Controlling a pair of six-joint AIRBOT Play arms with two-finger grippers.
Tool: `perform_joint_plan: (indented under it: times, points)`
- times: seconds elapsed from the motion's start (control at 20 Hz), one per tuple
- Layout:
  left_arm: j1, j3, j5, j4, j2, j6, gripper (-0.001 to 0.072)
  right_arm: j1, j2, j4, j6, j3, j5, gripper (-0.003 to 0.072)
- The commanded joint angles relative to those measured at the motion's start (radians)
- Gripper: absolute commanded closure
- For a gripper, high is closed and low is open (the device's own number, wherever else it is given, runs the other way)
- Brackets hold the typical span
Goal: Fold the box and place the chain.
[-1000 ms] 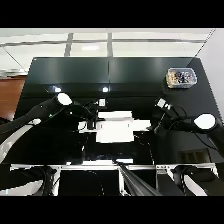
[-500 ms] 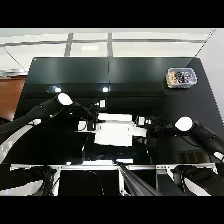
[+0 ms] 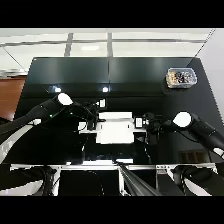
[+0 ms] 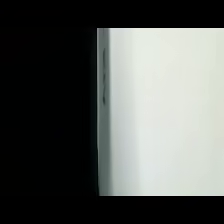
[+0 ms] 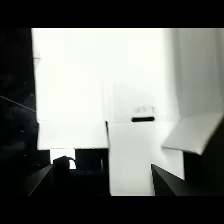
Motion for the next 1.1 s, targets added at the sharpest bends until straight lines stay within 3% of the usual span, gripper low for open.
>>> perform_joint_plan:
  times: [0.0, 0.8, 1.05]
  points:
    - [0.000, -0.001, 0.038, 0.000, -0.006, 0.001, 0.0684, 0.046, -0.015, 0.002, -0.004, 0.011, 0.026, -0.0019]
    - [0.000, 0.000, 0.042, 0.000, -0.043, 0.000, 0.0684, 0.080, -0.094, 0.061, -0.016, 0.011, -0.061, -0.0019]
    - [0.000, 0.000, 0.040, 0.000, -0.043, 0.000, 0.0684, 0.140, -0.140, 0.103, -0.004, 0.011, -0.168, -0.0019]
